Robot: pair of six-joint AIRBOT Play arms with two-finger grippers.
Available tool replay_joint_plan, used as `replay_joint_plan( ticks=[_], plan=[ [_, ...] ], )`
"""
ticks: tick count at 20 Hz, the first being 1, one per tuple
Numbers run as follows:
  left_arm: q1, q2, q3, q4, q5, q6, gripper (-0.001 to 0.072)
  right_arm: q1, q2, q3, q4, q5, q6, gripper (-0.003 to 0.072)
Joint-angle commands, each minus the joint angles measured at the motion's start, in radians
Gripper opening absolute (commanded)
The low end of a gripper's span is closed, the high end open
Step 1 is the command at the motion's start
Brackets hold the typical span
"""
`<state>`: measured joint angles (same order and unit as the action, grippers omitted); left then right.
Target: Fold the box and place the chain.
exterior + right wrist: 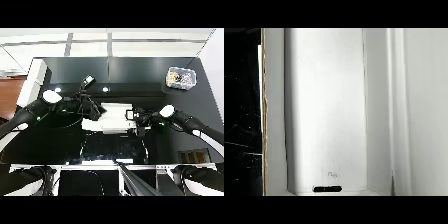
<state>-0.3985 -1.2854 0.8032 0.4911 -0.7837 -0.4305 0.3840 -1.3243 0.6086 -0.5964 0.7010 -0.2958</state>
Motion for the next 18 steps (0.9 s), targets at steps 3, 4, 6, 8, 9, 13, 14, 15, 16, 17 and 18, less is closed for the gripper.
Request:
replay_joint_plan(
  ticks=[3, 4, 6, 8, 9, 13, 14, 15, 16, 17, 18],
  plan=[
    [-0.013, -0.116, 0.049, 0.058, 0.097, 0.016, 0.0026, 0.001, 0.0, 0.0, 0.001, -0.002, 0.0, 0.0146],
    [-0.013, -0.143, 0.051, 0.059, 0.068, 0.015, 0.0026, 0.001, 0.0, 0.0, 0.001, -0.003, 0.0, 0.0145],
    [-0.008, -0.194, 0.052, 0.059, -0.034, 0.015, 0.0026, 0.001, 0.0, 0.0, 0.001, -0.002, 0.0, 0.0146],
    [-0.007, -0.215, 0.052, 0.09, -0.075, 0.053, 0.0025, 0.001, 0.0, 0.0, 0.001, -0.002, 0.0, 0.0146],
    [-0.006, -0.203, 0.053, 0.104, -0.045, 0.064, 0.0025, 0.001, 0.0, 0.0, 0.001, -0.002, 0.0, 0.0146],
    [0.037, -0.092, 0.125, 0.145, 0.015, 0.067, 0.0025, 0.001, 0.0, 0.0, 0.001, -0.002, 0.0, 0.0145],
    [0.061, -0.056, 0.149, 0.16, -0.032, 0.066, 0.0025, 0.001, 0.0, 0.0, 0.001, -0.003, 0.0, 0.0146],
    [0.085, -0.018, 0.159, 0.165, -0.081, 0.066, 0.0025, 0.001, 0.0, 0.0, 0.001, -0.002, 0.0, 0.0146],
    [0.113, 0.025, 0.159, 0.166, -0.14, 0.064, 0.0025, 0.001, 0.0, 0.0, 0.001, -0.002, 0.0, 0.0146],
    [0.138, 0.061, 0.159, 0.179, -0.21, 0.062, 0.0025, 0.001, 0.0, 0.0, 0.001, -0.002, 0.0, 0.0145],
    [0.162, 0.095, 0.156, 0.204, -0.291, 0.062, 0.0025, 0.001, 0.0, 0.0, 0.001, -0.002, 0.0, 0.0146]
  ],
)
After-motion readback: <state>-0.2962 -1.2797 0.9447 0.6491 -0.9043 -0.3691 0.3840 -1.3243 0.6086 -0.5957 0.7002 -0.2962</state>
